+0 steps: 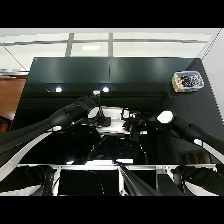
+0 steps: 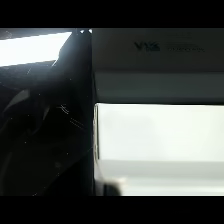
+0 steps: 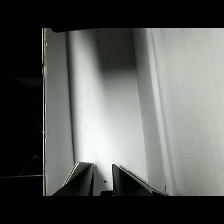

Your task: Fold the box and place the chain.

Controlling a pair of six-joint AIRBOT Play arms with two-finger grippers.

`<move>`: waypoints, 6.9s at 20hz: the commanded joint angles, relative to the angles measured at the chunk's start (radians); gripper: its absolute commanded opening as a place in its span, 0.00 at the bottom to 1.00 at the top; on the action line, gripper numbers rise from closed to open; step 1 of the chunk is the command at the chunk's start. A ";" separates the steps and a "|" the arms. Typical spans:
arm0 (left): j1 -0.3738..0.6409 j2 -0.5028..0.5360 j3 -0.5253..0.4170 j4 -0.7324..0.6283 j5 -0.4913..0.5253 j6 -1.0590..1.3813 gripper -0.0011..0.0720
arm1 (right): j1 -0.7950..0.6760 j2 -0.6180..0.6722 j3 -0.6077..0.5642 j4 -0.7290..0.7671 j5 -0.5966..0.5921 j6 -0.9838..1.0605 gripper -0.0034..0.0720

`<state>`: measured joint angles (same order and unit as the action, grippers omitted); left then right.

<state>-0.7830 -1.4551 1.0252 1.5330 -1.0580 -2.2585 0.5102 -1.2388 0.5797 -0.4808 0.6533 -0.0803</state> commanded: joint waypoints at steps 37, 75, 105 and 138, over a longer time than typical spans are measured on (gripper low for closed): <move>0.000 0.000 0.001 -0.001 0.000 0.000 0.05 | -0.360 -0.037 0.044 0.056 0.362 1.088 0.74; 0.000 0.000 0.001 -0.001 0.002 0.000 0.05 | 0.253 -0.244 0.488 -0.973 0.422 2.262 0.44; 0.000 0.000 0.001 -0.001 0.003 0.000 0.05 | 0.229 -0.254 0.505 -0.923 0.464 2.295 0.55; 0.000 0.000 0.001 0.000 0.003 0.000 0.05 | -0.785 -0.642 1.205 -0.689 0.612 2.224 0.75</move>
<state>-0.7830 -1.4551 1.0256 1.5322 -1.0554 -2.2593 -0.2401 -1.7729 1.6772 -1.3254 1.1393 2.0731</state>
